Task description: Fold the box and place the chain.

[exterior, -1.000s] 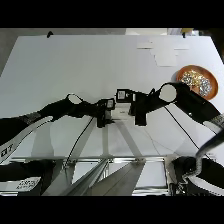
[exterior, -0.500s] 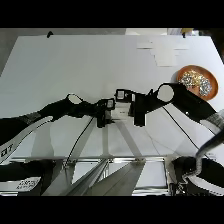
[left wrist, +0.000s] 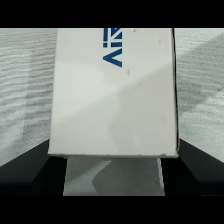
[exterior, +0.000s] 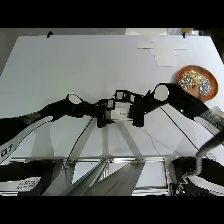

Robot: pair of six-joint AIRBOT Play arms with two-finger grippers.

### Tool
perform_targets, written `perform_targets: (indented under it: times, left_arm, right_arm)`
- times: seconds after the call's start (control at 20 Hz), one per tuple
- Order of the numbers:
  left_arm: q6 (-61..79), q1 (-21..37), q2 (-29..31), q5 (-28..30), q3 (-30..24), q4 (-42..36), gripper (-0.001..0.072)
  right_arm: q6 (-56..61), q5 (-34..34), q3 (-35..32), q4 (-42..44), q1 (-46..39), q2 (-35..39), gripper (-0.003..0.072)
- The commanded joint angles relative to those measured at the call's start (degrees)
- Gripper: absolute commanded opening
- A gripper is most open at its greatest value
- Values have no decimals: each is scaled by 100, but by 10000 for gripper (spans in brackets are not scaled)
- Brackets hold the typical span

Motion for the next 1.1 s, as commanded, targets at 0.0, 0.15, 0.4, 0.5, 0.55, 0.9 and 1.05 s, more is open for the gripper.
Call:
perform_targets:
  times: [0.0, 0.15, 0.4, 0.5, 0.55, 0.9, 1.05]
  left_arm:
    - [-2, 2, 0, 2, -2, 0, 271]
    - [-2, 2, 0, 2, -2, 0, 271]
    - [-2, 2, 0, 4, -2, 0, 271]
    - [-2, 2, 0, 4, -2, 0, 271]
    - [-2, 2, 0, 4, -2, 0, 271]
    - [-2, 2, 0, 4, -2, 0, 271]
    - [-2, 2, 0, 4, -2, 0, 271]
  right_arm:
    - [0, 24, -4, -46, 7, -55, 15]
    - [0, 0, -57, -68, 7, -57, 15]
    - [0, -98, -186, -63, 7, -55, 15]
    - [0, -140, -184, -63, 7, -55, 16]
    - [-2, -208, -184, -66, 7, -48, 16]
    - [516, -302, 157, -573, -26, 815, 16]
    - [1279, 544, 179, -994, -529, 1303, 15]
